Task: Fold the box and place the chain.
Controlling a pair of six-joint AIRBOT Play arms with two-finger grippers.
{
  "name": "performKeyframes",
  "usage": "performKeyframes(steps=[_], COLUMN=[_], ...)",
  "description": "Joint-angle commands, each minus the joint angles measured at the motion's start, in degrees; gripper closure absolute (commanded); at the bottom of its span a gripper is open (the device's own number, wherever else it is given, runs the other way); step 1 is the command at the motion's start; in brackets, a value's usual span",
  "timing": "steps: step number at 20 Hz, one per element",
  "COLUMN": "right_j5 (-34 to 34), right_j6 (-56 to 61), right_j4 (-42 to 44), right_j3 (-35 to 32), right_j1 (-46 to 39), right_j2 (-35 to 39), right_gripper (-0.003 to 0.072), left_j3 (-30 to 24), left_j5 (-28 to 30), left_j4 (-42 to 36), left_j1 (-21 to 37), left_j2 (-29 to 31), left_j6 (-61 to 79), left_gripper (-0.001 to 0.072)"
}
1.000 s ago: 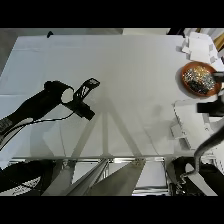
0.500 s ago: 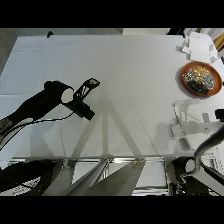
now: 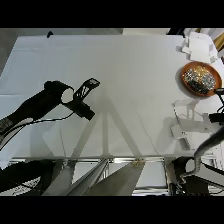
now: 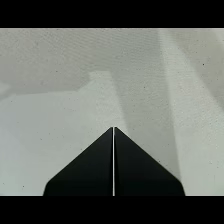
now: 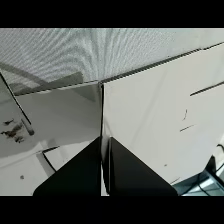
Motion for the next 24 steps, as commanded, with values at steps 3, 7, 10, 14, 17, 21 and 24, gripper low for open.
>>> performKeyframes(steps=[3,7,10,14,17,21,24], right_j5=[2.25,2.43,-1.27,-9.64,-14.73,-19.39,-21.24], right_j6=[-5.09,-10.49,-14.64,-16.09,-14.08,-6.49,-3.41], right_j4=[7.96,20.79,39.28,53.33,57.72,54.25,53.35], right_j3=[0.02,-0.09,-3.23,-12.79,-19.54,-22.36,-22.36], right_j1=[2.21,10.49,14.62,23.02,32.65,42.97,46.49], right_j2=[-0.44,6.69,13.92,25.53,31.95,33.75,33.75], right_gripper=[0.0677,0.0678,0.0678,0.0679,0.0679,0.0678,0.0678], left_j3=[-0.02,-0.02,-0.02,-0.02,-0.02,-0.02,-0.02], left_j5=[0.00,0.00,0.00,0.00,0.02,0.02,2.38], left_j4=[0.02,0.02,0.02,0.02,0.00,-0.83,-2.58], left_j1=[-0.02,-0.02,-0.02,-0.02,-0.02,-0.02,-0.02], left_j2=[-0.02,-0.02,-0.02,-0.02,-0.02,-0.02,-0.02], left_j6=[0.02,0.02,0.02,0.04,0.02,0.02,0.17], left_gripper=[0.0698,0.0698,0.0698,0.0698,0.0698,0.0698,0.0698])
